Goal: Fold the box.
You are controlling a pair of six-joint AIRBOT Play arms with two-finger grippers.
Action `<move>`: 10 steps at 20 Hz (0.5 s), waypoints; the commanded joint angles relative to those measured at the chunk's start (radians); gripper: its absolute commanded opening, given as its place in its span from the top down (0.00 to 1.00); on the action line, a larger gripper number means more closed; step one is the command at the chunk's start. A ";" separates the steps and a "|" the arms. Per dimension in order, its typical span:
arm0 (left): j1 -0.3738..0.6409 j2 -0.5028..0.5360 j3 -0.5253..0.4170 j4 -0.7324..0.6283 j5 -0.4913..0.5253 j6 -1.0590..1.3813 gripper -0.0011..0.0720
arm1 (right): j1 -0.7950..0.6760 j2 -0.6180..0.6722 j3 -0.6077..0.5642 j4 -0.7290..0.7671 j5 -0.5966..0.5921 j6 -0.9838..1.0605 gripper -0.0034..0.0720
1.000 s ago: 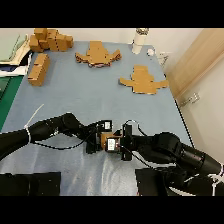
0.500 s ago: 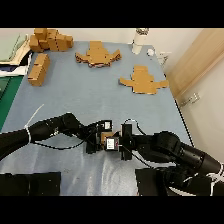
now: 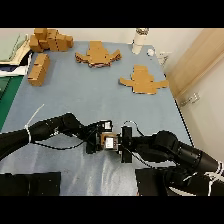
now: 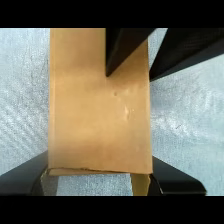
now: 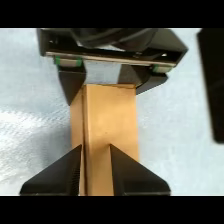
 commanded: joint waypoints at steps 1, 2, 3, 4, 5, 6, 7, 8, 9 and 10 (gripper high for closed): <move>0.001 0.000 0.001 -0.002 -0.001 -0.003 0.41 | 0.001 -0.001 0.000 0.036 -0.051 0.000 0.55; 0.001 0.000 0.001 -0.002 -0.001 -0.003 0.41 | 0.001 -0.001 0.000 0.036 -0.051 0.000 0.51; 0.001 0.000 0.001 -0.002 -0.001 -0.003 0.41 | 0.001 -0.001 0.000 0.036 -0.051 0.000 0.45; 0.001 0.000 0.001 -0.002 -0.001 -0.003 0.41 | 0.001 -0.001 0.000 0.036 -0.051 0.000 0.45; 0.001 0.000 0.001 -0.002 -0.001 -0.003 0.41 | 0.001 0.000 0.000 0.036 -0.051 0.000 0.45; 0.001 0.000 0.001 -0.002 -0.001 -0.003 0.41 | 0.001 0.004 0.003 0.036 -0.051 0.001 0.45; 0.001 0.000 0.001 -0.002 -0.001 -0.003 0.41 | 0.001 0.016 0.013 0.046 -0.060 0.030 0.45; 0.001 0.000 0.001 -0.002 -0.001 -0.003 0.41 | 0.000 0.038 0.032 0.071 -0.097 0.096 0.45; 0.001 0.000 0.001 -0.002 -0.001 -0.003 0.41 | 0.000 0.073 0.051 0.113 -0.152 0.201 0.45; 0.001 0.000 0.001 -0.002 -0.001 -0.003 0.41 | 0.000 0.114 0.050 0.153 -0.194 0.319 0.46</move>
